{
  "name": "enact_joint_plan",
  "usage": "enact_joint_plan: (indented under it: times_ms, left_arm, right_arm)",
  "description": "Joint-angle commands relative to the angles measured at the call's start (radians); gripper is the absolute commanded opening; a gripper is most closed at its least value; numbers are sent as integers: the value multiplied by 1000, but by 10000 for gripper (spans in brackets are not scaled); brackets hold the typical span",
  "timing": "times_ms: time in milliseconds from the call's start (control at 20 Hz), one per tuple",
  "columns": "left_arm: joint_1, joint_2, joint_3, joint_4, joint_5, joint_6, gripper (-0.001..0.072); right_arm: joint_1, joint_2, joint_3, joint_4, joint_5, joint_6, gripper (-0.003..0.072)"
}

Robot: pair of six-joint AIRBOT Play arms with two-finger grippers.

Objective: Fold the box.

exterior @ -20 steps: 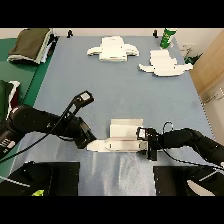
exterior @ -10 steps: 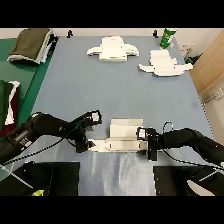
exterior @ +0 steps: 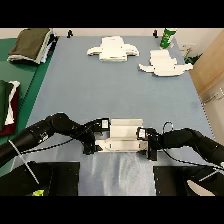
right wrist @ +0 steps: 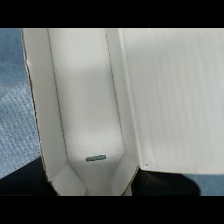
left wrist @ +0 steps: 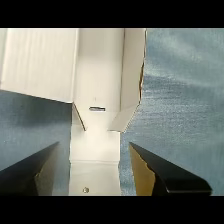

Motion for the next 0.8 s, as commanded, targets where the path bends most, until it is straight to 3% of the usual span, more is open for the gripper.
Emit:
enact_joint_plan:
  times_ms: [0,300,400,450,550,600,650,750]
  left_arm:
    - [-32,-16,-6,-48,15,48,676]
    - [-74,-19,-35,-91,156,48,673]
    - [-93,-24,-35,-97,186,48,356]
    - [-103,-30,-35,-102,192,48,299]
    - [-123,-43,-35,-103,189,47,298]
    - [-132,-48,-35,-106,190,47,229]
    - [-139,-50,-35,-106,190,47,112]
    - [-146,-50,-35,-121,209,47,111]
  right_arm:
    - [0,0,-1,0,0,0,520]
    - [0,0,-1,0,0,0,520]
    - [0,0,-1,0,0,0,519]
    - [0,0,-1,0,0,0,519]
    - [0,0,-1,0,0,0,519]
    - [0,0,-1,0,0,0,520]
    - [0,0,-1,0,0,0,519]
    - [0,0,-1,0,0,0,520]
